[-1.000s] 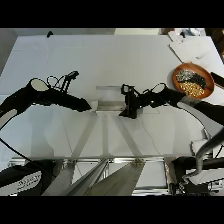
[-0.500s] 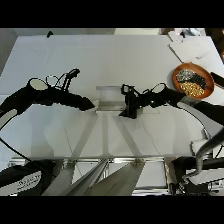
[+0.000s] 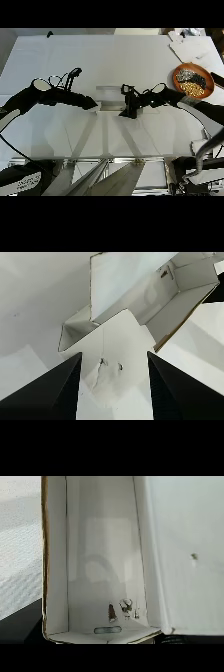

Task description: Fold the box and place the chain.

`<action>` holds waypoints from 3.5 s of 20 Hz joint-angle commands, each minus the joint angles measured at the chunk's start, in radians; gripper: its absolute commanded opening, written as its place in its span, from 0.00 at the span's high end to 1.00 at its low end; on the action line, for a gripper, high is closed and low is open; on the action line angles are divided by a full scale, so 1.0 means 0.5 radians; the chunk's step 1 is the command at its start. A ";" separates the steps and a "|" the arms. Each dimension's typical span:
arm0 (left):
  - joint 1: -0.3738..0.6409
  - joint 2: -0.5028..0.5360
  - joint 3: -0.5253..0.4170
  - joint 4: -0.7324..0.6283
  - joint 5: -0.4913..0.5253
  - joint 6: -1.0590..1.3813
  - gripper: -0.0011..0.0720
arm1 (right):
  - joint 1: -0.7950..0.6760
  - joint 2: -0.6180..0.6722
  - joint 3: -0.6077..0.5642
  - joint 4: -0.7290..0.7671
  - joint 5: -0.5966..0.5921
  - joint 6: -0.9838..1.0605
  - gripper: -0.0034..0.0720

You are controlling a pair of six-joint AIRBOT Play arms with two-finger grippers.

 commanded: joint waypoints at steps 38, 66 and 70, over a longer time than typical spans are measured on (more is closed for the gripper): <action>0.251 -0.079 -0.004 0.549 -0.015 -0.592 0.92 | 0.000 -0.001 -0.001 0.001 0.001 0.002 0.29; 0.094 -0.156 -0.004 -0.135 -0.095 -0.180 0.58 | 0.000 -0.001 -0.001 0.001 0.001 0.002 0.29; 0.095 -0.156 -0.004 -0.076 -0.082 -0.187 0.61 | 0.000 -0.001 -0.001 0.001 0.001 0.002 0.29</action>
